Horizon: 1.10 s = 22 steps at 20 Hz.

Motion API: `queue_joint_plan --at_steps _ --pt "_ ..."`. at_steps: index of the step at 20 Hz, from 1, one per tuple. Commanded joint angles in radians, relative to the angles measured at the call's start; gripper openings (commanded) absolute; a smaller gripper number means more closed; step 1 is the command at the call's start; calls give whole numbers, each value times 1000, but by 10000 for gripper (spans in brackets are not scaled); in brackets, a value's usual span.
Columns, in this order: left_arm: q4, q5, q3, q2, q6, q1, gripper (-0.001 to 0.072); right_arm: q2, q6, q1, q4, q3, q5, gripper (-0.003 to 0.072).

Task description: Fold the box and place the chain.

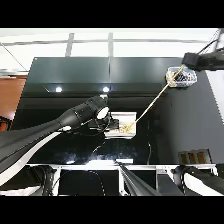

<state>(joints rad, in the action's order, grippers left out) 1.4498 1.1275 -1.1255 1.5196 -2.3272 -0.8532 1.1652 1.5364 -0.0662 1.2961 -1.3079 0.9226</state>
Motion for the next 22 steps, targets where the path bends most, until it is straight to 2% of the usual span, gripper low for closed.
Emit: queue_joint_plan --at_steps 1,5,7,9,11,17,22 --pt "0 1 0 0 0 1 30 -212 -123 0 -49 -2 142 11" --pt "0 1 0 0 0 1 30 -342 -301 0 -283 0 364 12" --pt "0 0 0 0 0 1 30 -355 -314 0 -386 8 466 12" --pt "0 0 0 0 0 1 30 -355 -376 1 -546 53 515 12" --pt "0 0 0 0 0 1 30 -354 -393 1 -648 132 513 12" --pt "0 0 0 0 0 1 30 -354 -402 16 -785 392 521 11" --pt "0 0 0 0 0 1 30 -345 -400 169 -842 589 319 12"
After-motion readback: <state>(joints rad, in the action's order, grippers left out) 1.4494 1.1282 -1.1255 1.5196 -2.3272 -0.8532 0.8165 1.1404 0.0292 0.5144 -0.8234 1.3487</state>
